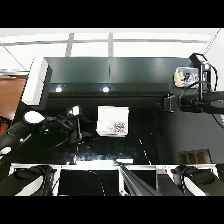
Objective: Fold the box and place the chain.
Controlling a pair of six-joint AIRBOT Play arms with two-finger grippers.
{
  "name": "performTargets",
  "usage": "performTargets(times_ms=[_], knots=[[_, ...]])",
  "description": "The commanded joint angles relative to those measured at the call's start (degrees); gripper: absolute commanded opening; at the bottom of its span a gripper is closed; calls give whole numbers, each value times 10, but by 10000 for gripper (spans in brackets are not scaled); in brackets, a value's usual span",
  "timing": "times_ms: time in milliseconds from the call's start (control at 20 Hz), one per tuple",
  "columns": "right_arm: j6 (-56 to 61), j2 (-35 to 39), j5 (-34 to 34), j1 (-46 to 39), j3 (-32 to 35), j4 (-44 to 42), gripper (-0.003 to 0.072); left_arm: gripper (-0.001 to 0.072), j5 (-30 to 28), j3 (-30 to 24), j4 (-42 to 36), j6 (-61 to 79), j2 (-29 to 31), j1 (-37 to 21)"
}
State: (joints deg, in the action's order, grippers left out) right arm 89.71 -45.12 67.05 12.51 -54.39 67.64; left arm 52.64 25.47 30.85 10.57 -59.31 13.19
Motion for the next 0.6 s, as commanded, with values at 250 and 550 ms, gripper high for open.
performTargets(times_ms=[250,550], knots=[[8,0,0,0,4,0,450,703,-54,56,-5,137,-125,38],[16,0,-1,0,4,0,450,702,-40,65,-33,137,-137,38]])
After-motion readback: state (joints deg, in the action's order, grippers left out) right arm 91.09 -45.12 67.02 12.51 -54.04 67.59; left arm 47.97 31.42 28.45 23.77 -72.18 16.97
